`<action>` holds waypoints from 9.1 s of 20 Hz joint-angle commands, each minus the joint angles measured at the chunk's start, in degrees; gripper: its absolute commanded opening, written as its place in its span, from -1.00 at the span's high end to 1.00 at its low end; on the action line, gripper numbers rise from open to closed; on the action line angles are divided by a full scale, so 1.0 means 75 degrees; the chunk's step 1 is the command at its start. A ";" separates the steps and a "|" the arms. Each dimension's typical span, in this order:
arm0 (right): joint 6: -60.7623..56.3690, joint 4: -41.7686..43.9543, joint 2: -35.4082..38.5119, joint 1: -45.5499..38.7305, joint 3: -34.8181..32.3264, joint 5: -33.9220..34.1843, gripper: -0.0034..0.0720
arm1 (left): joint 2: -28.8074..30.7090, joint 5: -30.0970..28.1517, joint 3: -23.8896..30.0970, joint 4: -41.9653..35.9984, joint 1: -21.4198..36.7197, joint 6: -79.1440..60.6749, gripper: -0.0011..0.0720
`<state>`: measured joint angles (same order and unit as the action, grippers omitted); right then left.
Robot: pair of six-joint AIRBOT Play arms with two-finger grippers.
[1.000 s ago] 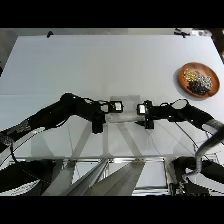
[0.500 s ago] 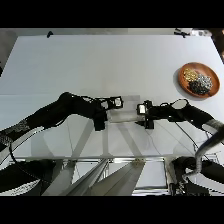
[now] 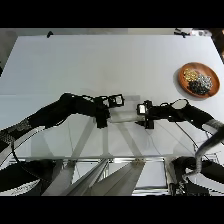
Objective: Fold the box and place the chain.
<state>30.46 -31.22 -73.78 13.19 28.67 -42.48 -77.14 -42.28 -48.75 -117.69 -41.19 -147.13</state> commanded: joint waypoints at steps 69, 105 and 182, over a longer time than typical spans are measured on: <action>0.0000 0.0000 0.0003 -0.0006 0.0000 -0.0006 -0.36 | 0.0568 0.0460 0.0003 -0.0469 -0.0688 -0.0411 -0.02; 0.0000 0.0000 0.0003 -0.0006 0.0000 -0.0003 -0.36 | 0.0114 -0.0758 0.1912 -0.3378 0.3072 0.4771 0.96; 0.0000 0.0000 0.0006 -0.0006 0.0000 -0.0012 -0.36 | -0.0029 -0.0965 -0.0309 -0.0854 0.0714 0.8291 -0.17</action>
<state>30.48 -31.22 -73.78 13.17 28.67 -42.48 -77.23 -47.66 -48.66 -132.03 -35.05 -93.56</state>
